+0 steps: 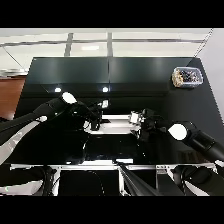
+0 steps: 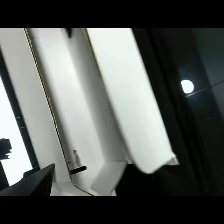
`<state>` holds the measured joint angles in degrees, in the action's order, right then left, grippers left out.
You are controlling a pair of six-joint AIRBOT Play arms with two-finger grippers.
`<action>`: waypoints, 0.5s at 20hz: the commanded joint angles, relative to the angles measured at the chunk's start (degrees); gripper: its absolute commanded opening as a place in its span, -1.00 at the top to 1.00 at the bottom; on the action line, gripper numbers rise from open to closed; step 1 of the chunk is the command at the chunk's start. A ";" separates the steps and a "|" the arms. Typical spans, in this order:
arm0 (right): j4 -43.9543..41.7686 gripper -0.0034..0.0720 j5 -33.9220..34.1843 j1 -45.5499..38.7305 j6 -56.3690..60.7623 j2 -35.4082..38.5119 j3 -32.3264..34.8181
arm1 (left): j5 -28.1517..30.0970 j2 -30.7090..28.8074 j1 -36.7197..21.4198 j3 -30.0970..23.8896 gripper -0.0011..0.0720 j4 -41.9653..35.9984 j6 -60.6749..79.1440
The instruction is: Fold the box and place the chain.
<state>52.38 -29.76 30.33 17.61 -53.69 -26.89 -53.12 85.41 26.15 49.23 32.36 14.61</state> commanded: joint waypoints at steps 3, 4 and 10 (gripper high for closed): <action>-15.19 -0.97 -5.64 -4.74 -18.64 -4.02 -0.11 | 0.15 0.02 -0.02 0.00 0.90 -0.04 -0.04; -18.58 -0.97 -6.21 -6.82 -21.64 -4.55 -0.11 | 0.15 0.02 -0.02 0.00 0.90 -0.04 -0.04; -25.79 -0.97 -12.48 -10.21 -33.83 -9.25 -0.11 | 0.20 0.02 -0.02 0.00 0.90 -0.04 -0.04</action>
<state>30.48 -39.72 21.26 -9.91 -60.80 -26.98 -53.06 85.41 26.15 49.23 32.34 14.61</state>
